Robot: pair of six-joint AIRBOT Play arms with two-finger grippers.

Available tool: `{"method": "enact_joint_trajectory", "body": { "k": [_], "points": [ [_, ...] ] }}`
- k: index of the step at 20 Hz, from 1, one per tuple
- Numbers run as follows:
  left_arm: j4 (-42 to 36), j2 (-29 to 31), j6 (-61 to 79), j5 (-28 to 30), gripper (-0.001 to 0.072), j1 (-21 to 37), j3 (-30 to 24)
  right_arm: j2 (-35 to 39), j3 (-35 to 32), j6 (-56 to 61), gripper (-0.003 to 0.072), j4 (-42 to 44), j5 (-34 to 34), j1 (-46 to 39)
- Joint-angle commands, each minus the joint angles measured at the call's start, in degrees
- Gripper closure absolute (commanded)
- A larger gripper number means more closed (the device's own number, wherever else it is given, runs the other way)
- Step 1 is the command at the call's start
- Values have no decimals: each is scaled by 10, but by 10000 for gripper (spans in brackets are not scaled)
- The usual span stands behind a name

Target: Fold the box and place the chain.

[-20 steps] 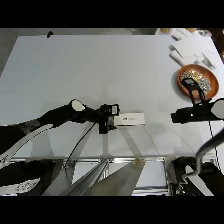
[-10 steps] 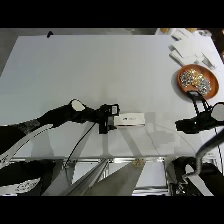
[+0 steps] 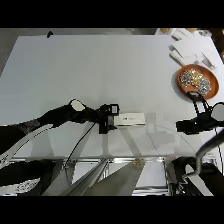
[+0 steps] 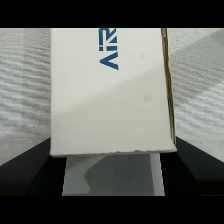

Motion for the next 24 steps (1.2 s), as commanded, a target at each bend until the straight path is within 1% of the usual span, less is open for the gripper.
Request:
{"method": "enact_joint_trajectory", "body": {
  "k": [1,7,8,12,14,15,17,19,22,24],
  "points": [
    [-15,1,0,0,377,0,0,0,0,0,670,0,1,0],
    [-13,1,0,-50,375,0,0,0,0,0,670,0,1,0],
    [-13,1,0,-51,359,0,0,0,0,1,670,0,1,0],
    [-8,1,0,-46,357,0,0,0,0,0,670,0,1,0],
    [5,7,0,-42,381,1,0,0,0,0,670,0,1,0],
    [9,13,0,-42,380,1,0,0,0,0,670,0,1,0],
    [36,38,-2,-36,373,2,0,0,0,0,670,0,1,0],
    [55,75,-45,-20,359,16,0,0,0,1,670,0,1,0],
    [83,143,-139,-2,359,73,0,0,0,0,670,0,1,0],
    [99,187,-207,19,359,128,0,0,0,0,670,0,1,0]
  ]
}}
